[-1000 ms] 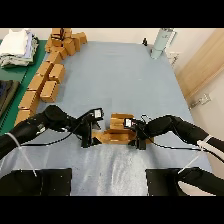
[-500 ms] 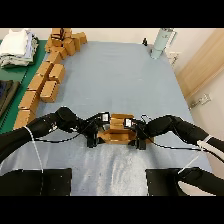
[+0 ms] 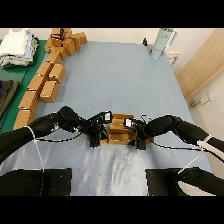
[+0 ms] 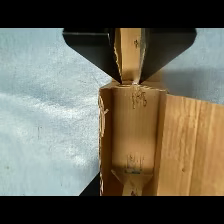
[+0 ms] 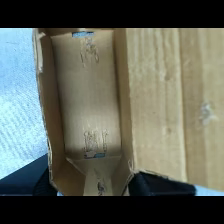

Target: Fold the box.

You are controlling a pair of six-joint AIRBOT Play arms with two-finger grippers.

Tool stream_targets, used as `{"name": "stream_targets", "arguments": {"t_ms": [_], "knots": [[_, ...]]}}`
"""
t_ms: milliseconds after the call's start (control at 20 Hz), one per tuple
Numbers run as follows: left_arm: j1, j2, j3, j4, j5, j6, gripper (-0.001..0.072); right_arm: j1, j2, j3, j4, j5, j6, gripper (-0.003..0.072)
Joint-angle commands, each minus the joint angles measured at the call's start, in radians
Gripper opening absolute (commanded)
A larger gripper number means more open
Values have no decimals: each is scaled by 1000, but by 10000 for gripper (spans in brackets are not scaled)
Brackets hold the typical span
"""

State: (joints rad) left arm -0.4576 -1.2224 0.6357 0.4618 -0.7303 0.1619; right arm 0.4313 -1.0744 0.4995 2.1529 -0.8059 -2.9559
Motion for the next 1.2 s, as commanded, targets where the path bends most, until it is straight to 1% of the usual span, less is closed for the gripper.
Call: {"name": "stream_targets", "arguments": {"t_ms": [0,350,450,500,550,950,1000,1050,1100,1150], "knots": [[-16,-1,1,-45,24,6,164,0,0,0,0,0,0,531],[-54,-37,1,-47,52,6,166,0,0,0,0,0,0,531],[-54,-37,1,-47,50,6,200,0,0,0,0,0,0,531],[-54,-37,1,-48,49,6,453,0,0,0,0,0,0,531],[-54,-37,1,-51,50,6,645,0,0,0,0,0,0,531],[-54,-37,1,-50,48,1,648,0,0,0,0,0,0,531],[-54,-37,1,-50,48,-13,560,0,0,0,0,0,0,531],[-52,-34,1,-41,47,-45,209,0,0,0,0,0,0,531],[-52,-24,1,-4,40,-69,20,0,0,0,0,0,0,531],[-52,-9,1,43,25,-114,12,0,0,0,0,0,0,531]]}}
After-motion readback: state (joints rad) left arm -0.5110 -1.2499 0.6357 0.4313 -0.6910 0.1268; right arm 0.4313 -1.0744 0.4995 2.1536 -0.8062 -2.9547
